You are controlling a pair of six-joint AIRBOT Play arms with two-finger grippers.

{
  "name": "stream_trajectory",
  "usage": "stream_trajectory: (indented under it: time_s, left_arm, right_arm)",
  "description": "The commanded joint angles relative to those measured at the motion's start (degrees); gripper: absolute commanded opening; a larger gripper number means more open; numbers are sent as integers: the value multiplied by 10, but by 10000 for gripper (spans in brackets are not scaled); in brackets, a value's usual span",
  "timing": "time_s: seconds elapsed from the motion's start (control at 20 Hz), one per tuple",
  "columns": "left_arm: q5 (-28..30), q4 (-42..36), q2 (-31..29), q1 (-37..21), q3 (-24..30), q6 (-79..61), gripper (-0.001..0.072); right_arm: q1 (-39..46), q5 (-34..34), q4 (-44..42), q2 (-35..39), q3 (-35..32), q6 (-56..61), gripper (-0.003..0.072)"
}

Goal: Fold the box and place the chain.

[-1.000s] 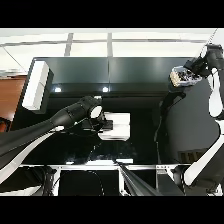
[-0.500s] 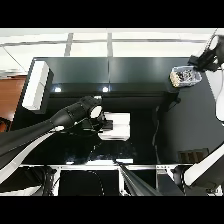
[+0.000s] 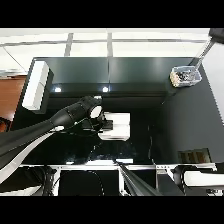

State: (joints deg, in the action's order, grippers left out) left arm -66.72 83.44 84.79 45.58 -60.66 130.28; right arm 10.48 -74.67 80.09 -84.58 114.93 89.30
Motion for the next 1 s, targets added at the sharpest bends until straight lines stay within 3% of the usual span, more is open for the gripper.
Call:
stream_trajectory:
  time_s: [0.0,0.4,0.55,0.95]
  left_arm:
    - [0,0,0,0,0,0,23]
    - [2,0,0,0,0,0,23]
    - [2,0,0,0,0,0,23]
    - [2,0,0,0,0,0,23]
  right_arm:
    - [-11,11,-90,112,-3,-38,8]
    - [-110,-15,-128,226,-3,-56,7]
    - [-144,-50,-139,235,-3,-58,7]
    - [-189,-174,-267,235,-3,-60,8]
